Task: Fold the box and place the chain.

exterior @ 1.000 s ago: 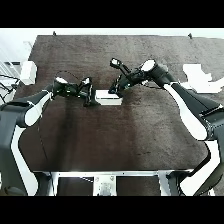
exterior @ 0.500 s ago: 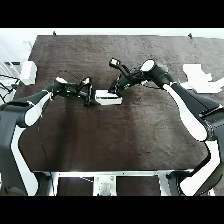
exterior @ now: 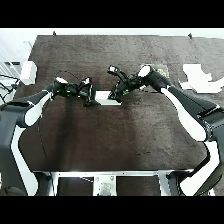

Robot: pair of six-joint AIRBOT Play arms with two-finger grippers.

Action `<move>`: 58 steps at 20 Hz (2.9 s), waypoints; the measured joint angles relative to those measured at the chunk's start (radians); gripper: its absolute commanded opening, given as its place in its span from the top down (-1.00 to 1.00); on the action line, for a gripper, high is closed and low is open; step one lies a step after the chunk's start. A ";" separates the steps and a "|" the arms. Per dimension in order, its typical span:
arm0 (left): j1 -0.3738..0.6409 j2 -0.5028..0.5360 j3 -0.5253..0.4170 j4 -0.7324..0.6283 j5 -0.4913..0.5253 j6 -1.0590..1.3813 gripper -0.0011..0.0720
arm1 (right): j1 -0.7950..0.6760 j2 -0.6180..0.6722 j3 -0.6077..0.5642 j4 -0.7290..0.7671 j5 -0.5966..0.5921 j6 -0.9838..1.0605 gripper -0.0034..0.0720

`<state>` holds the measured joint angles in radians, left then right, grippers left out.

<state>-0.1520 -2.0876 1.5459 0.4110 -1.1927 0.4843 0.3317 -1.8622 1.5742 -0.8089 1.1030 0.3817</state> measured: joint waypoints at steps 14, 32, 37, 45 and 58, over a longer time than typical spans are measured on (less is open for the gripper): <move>0.000 0.000 0.000 0.002 -0.007 -0.004 -0.15 | -0.061 -0.014 -0.030 0.280 0.011 -0.036 0.89; -0.001 0.000 0.000 -0.001 0.000 -0.006 -0.15 | -0.075 0.020 -0.031 0.265 -0.023 0.072 0.90; -0.001 0.000 0.000 -0.001 0.000 -0.006 -0.15 | -0.093 0.248 -0.060 0.338 -0.027 0.063 0.90; -0.001 0.000 0.000 -0.001 0.000 -0.005 -0.15 | -0.207 0.692 -0.439 0.352 -0.148 0.048 0.89; 0.005 0.012 0.011 -0.025 -0.066 -0.031 0.93 | -0.344 0.898 -0.789 0.354 -0.223 0.026 0.89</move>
<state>-0.1474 -2.0754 1.5566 0.3859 -1.2583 0.4538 -0.0124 -0.9642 0.7853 -0.4545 0.8799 0.4072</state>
